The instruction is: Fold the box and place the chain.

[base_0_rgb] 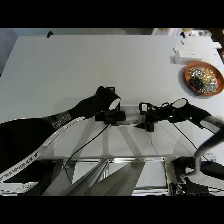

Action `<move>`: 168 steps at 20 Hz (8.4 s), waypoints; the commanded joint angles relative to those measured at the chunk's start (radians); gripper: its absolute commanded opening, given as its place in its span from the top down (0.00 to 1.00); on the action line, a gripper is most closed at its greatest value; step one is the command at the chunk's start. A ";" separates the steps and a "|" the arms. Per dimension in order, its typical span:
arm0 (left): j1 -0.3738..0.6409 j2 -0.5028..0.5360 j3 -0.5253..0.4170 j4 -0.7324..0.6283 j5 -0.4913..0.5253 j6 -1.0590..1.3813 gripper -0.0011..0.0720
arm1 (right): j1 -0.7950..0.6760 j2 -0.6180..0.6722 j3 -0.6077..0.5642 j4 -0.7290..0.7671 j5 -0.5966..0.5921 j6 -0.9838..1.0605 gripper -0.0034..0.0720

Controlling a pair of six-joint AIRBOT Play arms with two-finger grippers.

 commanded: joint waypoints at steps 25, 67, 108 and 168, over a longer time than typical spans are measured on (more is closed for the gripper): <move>0.412 0.691 -0.441 -0.279 0.104 1.930 0.02 | 0.000 0.001 0.000 0.000 0.000 0.000 0.45; 0.442 0.229 -0.521 -0.900 0.340 2.699 0.03 | 0.000 0.001 0.000 0.000 0.000 0.000 0.45; 0.341 0.145 -0.521 -1.035 0.413 2.699 0.61 | 0.000 0.001 0.000 0.000 0.000 0.000 0.45; 0.341 0.145 -0.521 -1.036 0.408 2.699 0.62 | 0.061 0.219 0.018 0.075 -0.265 0.475 0.94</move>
